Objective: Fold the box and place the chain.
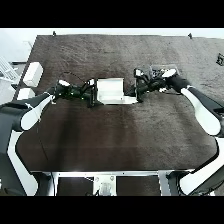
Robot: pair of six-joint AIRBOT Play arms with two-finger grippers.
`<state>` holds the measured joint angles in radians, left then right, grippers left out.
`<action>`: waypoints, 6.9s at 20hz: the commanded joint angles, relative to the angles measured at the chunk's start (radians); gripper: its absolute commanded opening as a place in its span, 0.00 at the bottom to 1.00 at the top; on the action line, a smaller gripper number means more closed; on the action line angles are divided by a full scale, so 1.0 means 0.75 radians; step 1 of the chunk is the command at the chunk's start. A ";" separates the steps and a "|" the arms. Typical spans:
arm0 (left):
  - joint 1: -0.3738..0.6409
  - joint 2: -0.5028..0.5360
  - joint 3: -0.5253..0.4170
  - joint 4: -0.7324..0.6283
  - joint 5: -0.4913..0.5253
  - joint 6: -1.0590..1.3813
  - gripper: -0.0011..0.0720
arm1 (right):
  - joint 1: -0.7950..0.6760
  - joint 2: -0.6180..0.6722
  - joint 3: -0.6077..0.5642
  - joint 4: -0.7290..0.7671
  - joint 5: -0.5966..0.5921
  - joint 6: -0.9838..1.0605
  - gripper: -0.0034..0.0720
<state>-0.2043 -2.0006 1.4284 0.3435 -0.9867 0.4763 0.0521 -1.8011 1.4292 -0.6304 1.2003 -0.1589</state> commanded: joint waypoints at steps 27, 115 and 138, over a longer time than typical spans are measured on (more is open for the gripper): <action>0.000 0.000 0.000 0.001 0.003 0.003 0.49 | 0.007 -0.150 -0.025 -0.044 0.076 1.294 0.06; 0.000 0.001 0.000 0.001 -0.001 -0.007 0.49 | 0.587 -0.264 0.568 -1.356 0.144 2.926 0.23; 0.000 0.000 0.000 0.001 0.001 -0.007 0.49 | 0.641 -0.224 0.636 -1.469 0.183 2.959 0.66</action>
<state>-0.2043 -2.0006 1.4288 0.3431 -0.9844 0.4725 0.5335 -1.9846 1.9045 -1.7317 1.3323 2.0583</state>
